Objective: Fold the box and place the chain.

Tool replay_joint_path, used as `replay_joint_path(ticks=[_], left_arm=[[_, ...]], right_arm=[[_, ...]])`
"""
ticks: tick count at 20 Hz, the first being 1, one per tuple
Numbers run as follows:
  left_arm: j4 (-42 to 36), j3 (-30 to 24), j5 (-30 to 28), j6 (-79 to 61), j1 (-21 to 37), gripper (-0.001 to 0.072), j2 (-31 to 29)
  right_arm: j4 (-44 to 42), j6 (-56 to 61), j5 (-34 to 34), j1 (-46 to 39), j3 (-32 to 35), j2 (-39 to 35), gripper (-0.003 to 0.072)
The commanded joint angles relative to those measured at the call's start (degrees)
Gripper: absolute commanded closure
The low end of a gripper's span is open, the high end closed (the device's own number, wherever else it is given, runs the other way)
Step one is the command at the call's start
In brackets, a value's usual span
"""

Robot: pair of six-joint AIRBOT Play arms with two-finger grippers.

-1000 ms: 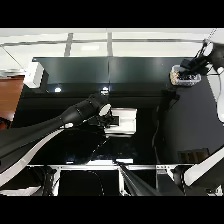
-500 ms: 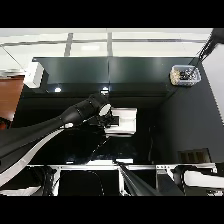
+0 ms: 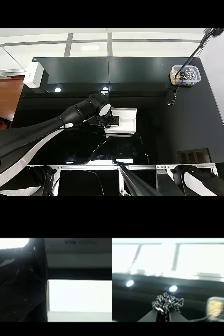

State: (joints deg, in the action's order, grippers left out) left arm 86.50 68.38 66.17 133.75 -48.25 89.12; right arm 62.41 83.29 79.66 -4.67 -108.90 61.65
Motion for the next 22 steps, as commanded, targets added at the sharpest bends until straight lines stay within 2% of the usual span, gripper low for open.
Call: replay_joint_path(ticks=[1,4,7,9,12,15,18,22], left_arm=[[0.1,0.1,-0.2,0.0,0.0,0.0679,0.0],[0.3,0.1,-0.3,0.0,0.0,0.0680,0.0],[0.3,0.1,-0.3,0.0,0.0,0.0679,0.0],[0.3,0.1,-0.3,0.0,0.0,0.0679,0.0],[0.3,0.1,-0.3,0.0,0.0,0.0679,0.0],[0.3,0.1,-0.3,0.0,0.0,0.0679,0.0],[0.3,0.1,-0.3,0.0,0.0,0.0680,0.0],[0.3,0.1,-0.1,0.0,0.0,0.0679,0.0]], right_arm=[[-6.4,-0.9,11.5,4.4,0.3,-2.1,0.0679],[-10.4,-3.1,18.2,8.4,4.8,-2.5,0.0675],[-12.0,-3.4,17.8,14.8,14.6,-3.3,0.0675],[-14.9,-4.6,12.5,19.5,22.9,-3.3,0.0674],[-16.4,-5.8,0.0,24.6,35.4,-3.3,0.0674],[-16.6,-7.2,-5.0,25.5,43.8,-3.3,0.0673],[-16.3,-7.3,-5.2,24.8,47.5,-3.3,0.0673],[-17.7,-8.7,5.2,17.0,44.7,-3.3,0.0673]])
